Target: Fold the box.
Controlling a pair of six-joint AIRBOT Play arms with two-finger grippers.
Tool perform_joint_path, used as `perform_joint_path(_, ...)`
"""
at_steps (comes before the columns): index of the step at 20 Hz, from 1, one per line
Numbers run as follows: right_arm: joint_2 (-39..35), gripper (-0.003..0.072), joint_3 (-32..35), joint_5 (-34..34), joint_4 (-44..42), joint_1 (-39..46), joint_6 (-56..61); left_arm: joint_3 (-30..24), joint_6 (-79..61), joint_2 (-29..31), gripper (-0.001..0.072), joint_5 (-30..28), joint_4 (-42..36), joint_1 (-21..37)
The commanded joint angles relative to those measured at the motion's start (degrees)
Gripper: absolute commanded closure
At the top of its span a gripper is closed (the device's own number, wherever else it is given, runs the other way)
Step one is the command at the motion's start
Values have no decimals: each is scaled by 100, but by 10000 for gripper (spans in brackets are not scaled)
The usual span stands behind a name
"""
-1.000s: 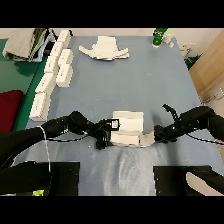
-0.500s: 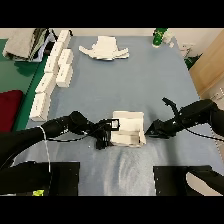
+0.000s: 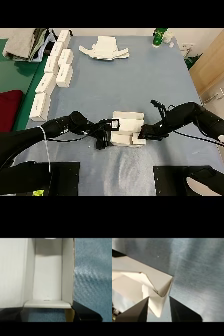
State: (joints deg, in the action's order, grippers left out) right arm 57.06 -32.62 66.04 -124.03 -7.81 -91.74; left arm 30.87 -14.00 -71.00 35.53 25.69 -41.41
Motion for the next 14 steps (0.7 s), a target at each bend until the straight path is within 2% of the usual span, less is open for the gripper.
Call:
perform_joint_path(1,2,290,-208,-474,1381,-992,1902,2,0,0,189,-2,0,2)
perform_joint_path(5,13,290,-577,-437,2975,-2083,3930,2,0,0,189,-2,0,2)
perform_joint_path(6,44,290,-651,-431,3097,-2256,4258,2,0,0,189,0,0,2)
perform_joint_path(8,225,357,-787,-385,3198,-2566,4760,2,0,0,189,0,0,2)
perform_joint_path(11,645,357,-979,-341,3333,-3003,5379,2,0,0,190,-2,0,2)
perform_joint_path(14,1036,357,-1209,28,3593,-3270,5969,2,0,0,189,-2,0,2)
